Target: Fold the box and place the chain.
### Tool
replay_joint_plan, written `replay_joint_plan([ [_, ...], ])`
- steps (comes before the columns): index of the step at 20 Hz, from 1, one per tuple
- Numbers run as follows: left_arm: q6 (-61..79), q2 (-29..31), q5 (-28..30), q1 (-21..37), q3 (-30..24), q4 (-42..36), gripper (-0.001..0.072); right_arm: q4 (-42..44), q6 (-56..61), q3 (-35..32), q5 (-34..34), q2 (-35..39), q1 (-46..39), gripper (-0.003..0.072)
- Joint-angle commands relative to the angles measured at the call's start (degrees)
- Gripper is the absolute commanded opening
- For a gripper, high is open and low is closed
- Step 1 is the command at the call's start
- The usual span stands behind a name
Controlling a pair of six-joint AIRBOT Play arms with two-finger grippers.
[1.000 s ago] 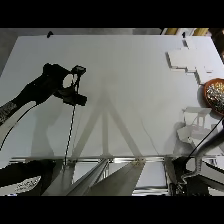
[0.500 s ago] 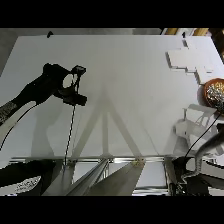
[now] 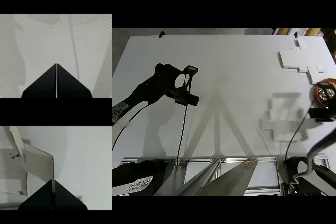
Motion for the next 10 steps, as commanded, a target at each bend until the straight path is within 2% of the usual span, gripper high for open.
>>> replay_joint_plan([
  [1, 0.0, 0.0, 0.0, 0.0, 0.0, 0.0, 0.0009, 18.9, -0.3, -3.8, -5.4, 10.3, 10.1, 0.0017],
  [3, 0.0, 0.0, 0.0, 0.0, 0.0, 0.0, 0.0009, 22.9, 0.2, -8.2, -11.3, 15.9, 15.8, 0.0017],
  [6, 0.0, 0.0, 0.1, 0.0, 0.0, 0.0, 0.0009, 22.9, 1.7, -16.1, -19.1, 19.9, 22.5, 0.0017],
  [10, 0.0, 0.0, 0.3, 0.0, 0.0, 0.0, 0.0009, 23.0, 4.8, -24.0, -21.3, 20.0, 27.7, 0.0017],
])
